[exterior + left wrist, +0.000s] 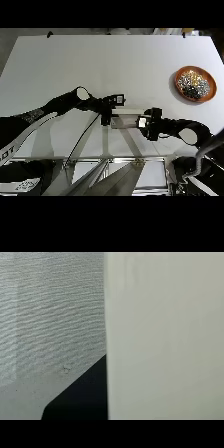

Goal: Fold the box and place the chain.

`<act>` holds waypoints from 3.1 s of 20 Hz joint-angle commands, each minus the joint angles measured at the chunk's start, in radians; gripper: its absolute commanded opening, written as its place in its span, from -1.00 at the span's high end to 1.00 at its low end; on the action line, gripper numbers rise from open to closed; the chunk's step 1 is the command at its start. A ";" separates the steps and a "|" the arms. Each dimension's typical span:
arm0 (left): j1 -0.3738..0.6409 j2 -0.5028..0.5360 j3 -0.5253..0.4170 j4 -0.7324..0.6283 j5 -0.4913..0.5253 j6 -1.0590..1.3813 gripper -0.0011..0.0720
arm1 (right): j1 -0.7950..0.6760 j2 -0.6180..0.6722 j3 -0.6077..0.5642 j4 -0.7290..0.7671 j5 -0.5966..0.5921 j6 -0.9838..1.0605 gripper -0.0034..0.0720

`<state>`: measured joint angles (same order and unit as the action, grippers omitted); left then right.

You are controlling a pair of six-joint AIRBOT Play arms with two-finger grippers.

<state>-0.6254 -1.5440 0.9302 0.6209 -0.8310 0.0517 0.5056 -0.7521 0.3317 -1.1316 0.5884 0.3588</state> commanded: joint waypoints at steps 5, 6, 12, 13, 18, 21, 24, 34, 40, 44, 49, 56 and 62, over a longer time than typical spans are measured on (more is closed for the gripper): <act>0.000 0.000 0.001 0.000 0.000 0.000 0.94 | -0.127 -0.095 0.002 0.190 0.052 -0.210 -0.82; 0.000 0.000 0.001 0.000 0.000 0.000 0.94 | -0.134 -0.109 0.002 0.213 0.051 -0.251 -0.82; 0.000 0.000 0.001 0.000 0.000 0.000 0.94 | -0.157 -0.163 0.002 0.336 0.049 -0.388 -0.82; 0.000 0.000 0.001 0.000 0.000 0.000 0.94 | -0.174 -0.166 0.003 0.336 0.049 -0.388 -0.83; 0.000 0.000 0.001 0.000 0.000 0.000 0.94 | -0.234 -0.194 0.007 0.433 0.086 -0.494 -0.86; 0.000 0.000 0.001 0.000 0.000 0.000 0.94 | -0.240 -0.245 0.008 0.529 0.105 -0.600 -0.86; 0.000 0.000 0.001 0.000 0.000 0.000 0.94 | -0.240 -0.307 0.030 0.568 0.132 -0.633 -0.86; 0.000 0.000 0.001 0.000 0.000 0.000 0.94 | -0.240 -0.402 0.065 0.537 0.154 -0.633 -0.85; 0.000 0.000 0.001 0.000 0.000 0.000 0.94 | -0.240 -0.438 0.065 0.537 0.154 -0.660 -0.06; 0.000 0.000 0.001 0.000 0.000 0.000 0.94 | -0.240 -0.436 0.065 0.534 0.153 -0.655 0.04; 0.000 0.000 0.001 0.000 0.000 0.000 0.94 | -0.240 -0.436 0.065 0.534 0.155 -0.655 0.04; 0.000 0.000 0.001 0.000 0.000 0.000 0.94 | -0.240 -0.436 0.065 0.534 0.155 -0.655 0.04; 0.000 0.000 0.001 0.000 -0.001 0.000 0.94 | -0.240 -0.436 0.065 0.534 0.155 -0.655 0.04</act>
<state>-0.6250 -1.5440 0.9302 0.6212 -0.8314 0.0517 0.2657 -1.1877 0.3969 -0.5980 0.7429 -0.2970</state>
